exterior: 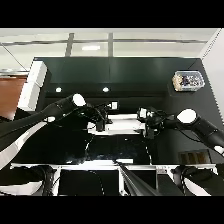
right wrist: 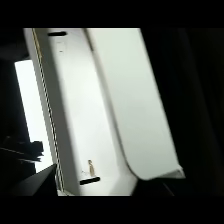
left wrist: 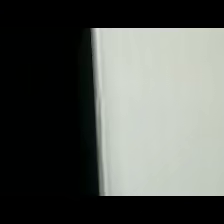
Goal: Fold the box and place the chain.
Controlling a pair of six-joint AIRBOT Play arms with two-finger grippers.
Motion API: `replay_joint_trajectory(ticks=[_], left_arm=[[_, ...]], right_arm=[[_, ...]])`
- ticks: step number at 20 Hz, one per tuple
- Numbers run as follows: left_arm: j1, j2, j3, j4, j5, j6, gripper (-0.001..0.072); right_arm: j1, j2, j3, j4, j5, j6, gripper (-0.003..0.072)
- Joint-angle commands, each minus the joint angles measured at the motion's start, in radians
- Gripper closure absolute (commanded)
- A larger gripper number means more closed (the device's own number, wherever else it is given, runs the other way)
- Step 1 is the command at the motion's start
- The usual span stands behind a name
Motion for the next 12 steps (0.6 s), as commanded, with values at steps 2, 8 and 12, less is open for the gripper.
replay_joint_trajectory(ticks=[2,8,12], left_arm=[[0.0,0.0,0.0,0.0,0.001,0.0,0.0683],[0.0,0.0,0.0,0.0,0.001,0.0,0.0683],[0.0,0.0,0.0,0.0,0.001,0.0,0.0683]], right_arm=[[-0.002,-0.083,-0.002,-0.007,0.028,-0.124,-0.0014],[0.021,-0.139,-0.002,0.0,-0.011,-0.148,-0.0013],[0.021,-0.148,-0.001,0.0,-0.013,-0.151,0.007]])
